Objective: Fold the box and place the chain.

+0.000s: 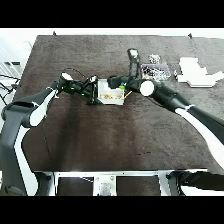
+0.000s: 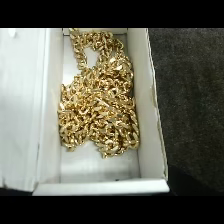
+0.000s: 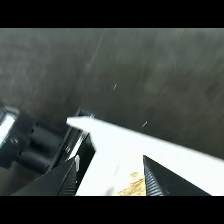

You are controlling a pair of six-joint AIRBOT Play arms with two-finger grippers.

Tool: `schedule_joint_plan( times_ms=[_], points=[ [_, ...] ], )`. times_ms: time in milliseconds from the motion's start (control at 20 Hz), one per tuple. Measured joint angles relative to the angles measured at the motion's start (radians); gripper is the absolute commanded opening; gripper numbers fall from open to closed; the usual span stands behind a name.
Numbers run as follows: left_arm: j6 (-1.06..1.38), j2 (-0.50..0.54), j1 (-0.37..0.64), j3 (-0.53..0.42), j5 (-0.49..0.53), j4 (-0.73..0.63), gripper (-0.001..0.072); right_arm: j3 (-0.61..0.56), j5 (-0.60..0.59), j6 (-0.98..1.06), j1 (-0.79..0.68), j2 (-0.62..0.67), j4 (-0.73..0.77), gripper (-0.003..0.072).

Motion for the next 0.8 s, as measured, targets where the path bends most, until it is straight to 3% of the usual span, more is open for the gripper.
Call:
schedule_joint_plan(
  times_ms=[300, 500, 800],
  points=[
    [0.0, 0.0, 0.0, 0.0, 0.0, 0.0, 0.0423, -0.011, 0.026, -0.005, -0.237, 0.043, -0.097, 0.0533],
    [0.0, 0.0, 0.0, 0.0, 0.0, 0.0, 0.0423, 0.007, 0.022, 0.025, -0.374, -0.101, -0.04, 0.0532],
    [0.0, 0.0, 0.0, 0.0, 0.001, 0.0, 0.0423, 0.125, 0.017, 0.039, -0.404, -0.329, 0.018, 0.0514]
  ],
)
